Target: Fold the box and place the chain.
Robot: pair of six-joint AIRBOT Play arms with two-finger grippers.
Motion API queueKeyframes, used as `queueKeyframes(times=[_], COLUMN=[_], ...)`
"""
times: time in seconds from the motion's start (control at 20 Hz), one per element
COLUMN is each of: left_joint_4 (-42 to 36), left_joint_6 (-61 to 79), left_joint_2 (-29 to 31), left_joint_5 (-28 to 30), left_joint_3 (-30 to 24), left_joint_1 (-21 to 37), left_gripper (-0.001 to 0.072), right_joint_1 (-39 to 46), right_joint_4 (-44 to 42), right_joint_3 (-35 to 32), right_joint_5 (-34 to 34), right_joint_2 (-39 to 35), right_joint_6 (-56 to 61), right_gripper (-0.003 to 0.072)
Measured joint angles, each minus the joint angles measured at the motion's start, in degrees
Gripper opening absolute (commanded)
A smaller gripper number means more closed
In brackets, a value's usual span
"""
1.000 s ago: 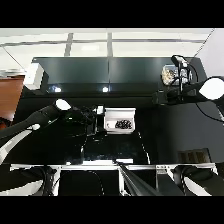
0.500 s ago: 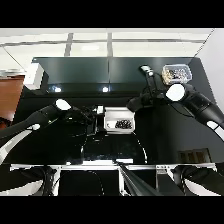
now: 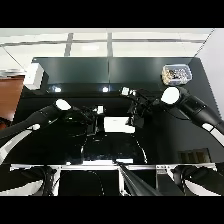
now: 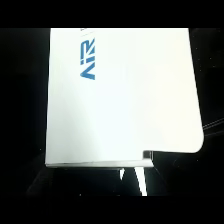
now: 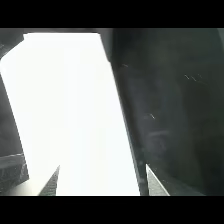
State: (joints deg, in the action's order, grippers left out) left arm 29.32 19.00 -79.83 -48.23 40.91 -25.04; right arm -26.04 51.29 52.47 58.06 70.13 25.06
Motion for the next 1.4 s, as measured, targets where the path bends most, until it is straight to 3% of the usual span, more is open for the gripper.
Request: queueKeyframes(times=[0.5,0.55,0.6,0.65,1.0,1.05,1.4], left_joint_4=[0.0,0.0,0.0,0.0,0.02,0.0,0.02], left_joint_6=[0.0,0.0,0.0,-0.07,0.0,0.0,-0.02], left_joint_2=[0.0,0.0,0.0,0.0,0.0,0.0,0.0], left_joint_5=[-0.04,-0.07,-0.09,-0.07,-0.07,-0.07,-0.13], left_joint_3=[0.0,0.0,0.0,0.0,0.0,0.0,0.0], left_joint_1=[0.0,0.0,0.0,0.0,0.0,0.0,0.0], left_gripper=[0.0466,0.0465,0.0465,0.0465,0.0465,0.0465,0.0465], right_joint_1=[-0.17,-0.17,-0.17,-0.17,-0.17,-0.17,-0.17], right_joint_4=[-3.34,-3.45,-3.54,-3.69,-3.87,-3.87,-3.89], right_joint_3=[-0.74,-0.74,-0.74,-0.74,-0.81,-0.81,-0.79], right_joint_5=[0.68,0.61,0.61,0.81,1.97,1.81,1.11], right_joint_2=[1.18,1.42,1.53,1.66,1.92,1.95,1.95], right_joint_6=[-7.8,-8.09,-8.13,-8.09,-5.84,-5.68,-5.25], right_gripper=[0.06,0.0424,0.0333,0.0306,0.0303,0.021,0.0201])
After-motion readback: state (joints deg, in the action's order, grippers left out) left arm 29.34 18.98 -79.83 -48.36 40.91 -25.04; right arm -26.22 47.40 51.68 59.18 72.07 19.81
